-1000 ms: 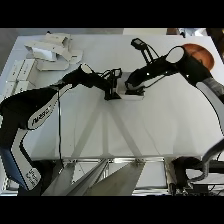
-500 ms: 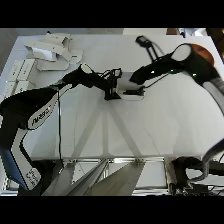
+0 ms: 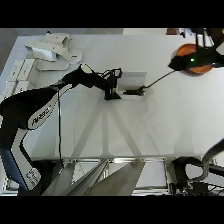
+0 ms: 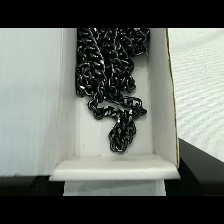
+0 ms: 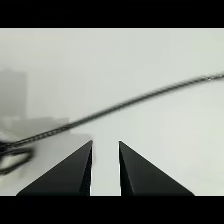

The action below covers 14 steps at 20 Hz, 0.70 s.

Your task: Fold the box and place the chain.

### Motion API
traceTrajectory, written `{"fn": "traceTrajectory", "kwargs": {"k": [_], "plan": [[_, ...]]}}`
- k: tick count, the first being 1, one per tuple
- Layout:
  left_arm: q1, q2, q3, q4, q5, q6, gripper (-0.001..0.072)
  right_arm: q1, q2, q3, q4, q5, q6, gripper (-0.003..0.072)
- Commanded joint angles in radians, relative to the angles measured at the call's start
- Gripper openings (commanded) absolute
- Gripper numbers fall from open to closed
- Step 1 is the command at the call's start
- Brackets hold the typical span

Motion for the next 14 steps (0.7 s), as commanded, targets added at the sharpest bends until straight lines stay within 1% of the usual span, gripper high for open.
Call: {"fn": "traceTrajectory", "kwargs": {"k": [1,2,3,6,8,11,14], "plan": [[0.001,0.000,0.001,0.000,0.000,0.000,0.0439,-0.048,-0.043,0.000,-0.209,-0.094,0.206,0.0227],[0.001,0.000,0.001,0.000,0.000,0.000,0.0439,-0.046,-0.072,0.000,-0.206,-0.106,0.223,0.0276],[0.001,0.000,0.001,0.000,0.000,0.000,0.0438,-0.043,-0.105,0.000,-0.206,-0.114,0.234,0.0302],[0.001,0.000,0.001,0.000,0.000,0.000,0.0439,-0.026,-0.220,0.000,-0.208,-0.134,0.311,0.0302],[0.001,0.000,0.001,0.000,0.000,0.000,0.0439,-0.005,-0.277,0.000,-0.208,-0.190,0.376,0.0302],[0.001,0.000,0.001,0.000,0.000,0.000,0.0438,0.040,-0.327,0.000,-0.212,-0.303,0.424,0.0301],[0.001,0.000,0.001,0.000,0.000,0.000,0.0438,0.082,-0.368,0.000,-0.218,-0.322,0.446,0.0298]]}}
